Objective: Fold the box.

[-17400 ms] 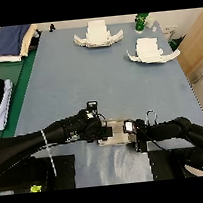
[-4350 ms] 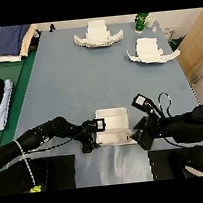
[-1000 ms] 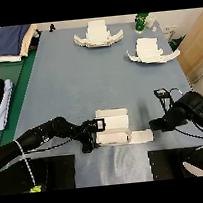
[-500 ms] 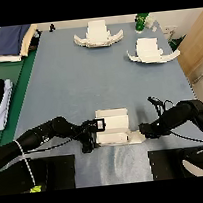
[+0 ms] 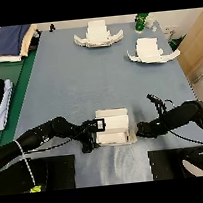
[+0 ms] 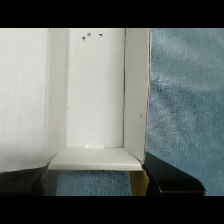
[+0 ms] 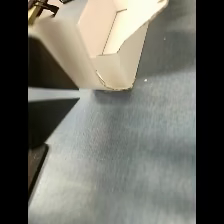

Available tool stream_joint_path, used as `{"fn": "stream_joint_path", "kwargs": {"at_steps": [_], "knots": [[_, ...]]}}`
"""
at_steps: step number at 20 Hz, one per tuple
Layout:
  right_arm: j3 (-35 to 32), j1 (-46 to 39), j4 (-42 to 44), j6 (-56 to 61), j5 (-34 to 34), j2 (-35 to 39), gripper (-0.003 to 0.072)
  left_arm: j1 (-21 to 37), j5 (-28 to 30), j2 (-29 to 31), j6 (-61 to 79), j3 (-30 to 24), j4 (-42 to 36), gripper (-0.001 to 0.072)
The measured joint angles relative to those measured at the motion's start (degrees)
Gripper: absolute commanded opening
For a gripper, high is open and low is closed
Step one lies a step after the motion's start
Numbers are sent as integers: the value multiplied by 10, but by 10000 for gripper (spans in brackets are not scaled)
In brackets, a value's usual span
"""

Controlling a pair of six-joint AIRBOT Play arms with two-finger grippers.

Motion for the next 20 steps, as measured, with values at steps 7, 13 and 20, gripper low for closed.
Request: {"fn": "stream_joint_path", "kwargs": {"at_steps": [7,13,20], "knots": [[7,1,15,-33,21,-10,448,0,0,0,0,0,0,465],[8,44,19,-41,57,-26,405,0,0,0,0,0,0,465],[46,136,-30,25,99,-90,401,0,0,0,0,0,0,464]]}}
